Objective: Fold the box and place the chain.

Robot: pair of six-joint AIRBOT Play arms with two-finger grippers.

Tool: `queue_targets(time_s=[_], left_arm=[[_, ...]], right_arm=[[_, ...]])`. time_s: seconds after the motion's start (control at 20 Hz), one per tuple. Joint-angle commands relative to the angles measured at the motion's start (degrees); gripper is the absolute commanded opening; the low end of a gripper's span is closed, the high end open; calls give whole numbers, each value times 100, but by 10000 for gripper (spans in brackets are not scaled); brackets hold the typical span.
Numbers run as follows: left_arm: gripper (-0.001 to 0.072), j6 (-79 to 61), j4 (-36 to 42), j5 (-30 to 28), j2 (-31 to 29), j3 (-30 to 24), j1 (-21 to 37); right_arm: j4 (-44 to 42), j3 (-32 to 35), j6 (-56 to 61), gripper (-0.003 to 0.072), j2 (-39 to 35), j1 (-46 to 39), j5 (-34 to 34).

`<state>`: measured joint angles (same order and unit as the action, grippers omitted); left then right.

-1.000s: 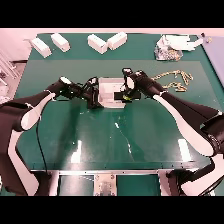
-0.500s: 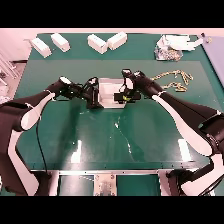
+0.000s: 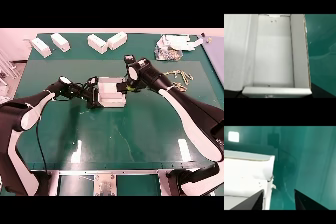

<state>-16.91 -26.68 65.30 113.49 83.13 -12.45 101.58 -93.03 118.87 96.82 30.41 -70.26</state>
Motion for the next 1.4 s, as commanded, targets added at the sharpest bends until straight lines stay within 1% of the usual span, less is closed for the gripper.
queue_targets(time_s=[0.0,0.15,0.25,0.35,0.45,0.55,0.65,0.75,0.85,0.9,0.95,1.05,1.35], left_arm=[[569,-7,-7,4,-4,2,0],[568,-7,-7,7,-4,2,0],[568,-7,-7,11,-4,2,0],[568,-7,-4,11,-4,2,0],[569,-7,-4,9,-4,2,0],[568,-7,-4,9,-4,2,0],[569,-7,-2,9,-4,2,0],[568,-7,-2,9,-4,2,0],[569,-7,-2,9,-4,2,0],[569,-7,-2,9,-4,2,0],[569,-7,-2,9,-4,2,0],[569,-7,-2,11,-4,2,0],[568,-7,-2,9,-4,2,0]], right_arm=[[365,-101,-599,469,-304,-92,-146],[599,-96,-1220,469,-428,-433,-162],[601,-72,-1655,469,-428,-841,-129],[560,-20,-1945,469,-424,-1305,81],[197,166,-2293,468,-422,-1742,789],[-393,439,-2732,469,-382,-2116,1602],[-682,575,-3191,469,-236,-2326,2059],[-866,577,-3620,470,61,-2413,2277],[-863,568,-3960,473,387,-2409,2371],[-861,568,-4072,541,516,-2411,2444],[-866,568,-4120,564,616,-2411,2555],[-863,568,-4205,564,752,-2411,2706],[-861,570,-4312,563,929,-2428,2879]])
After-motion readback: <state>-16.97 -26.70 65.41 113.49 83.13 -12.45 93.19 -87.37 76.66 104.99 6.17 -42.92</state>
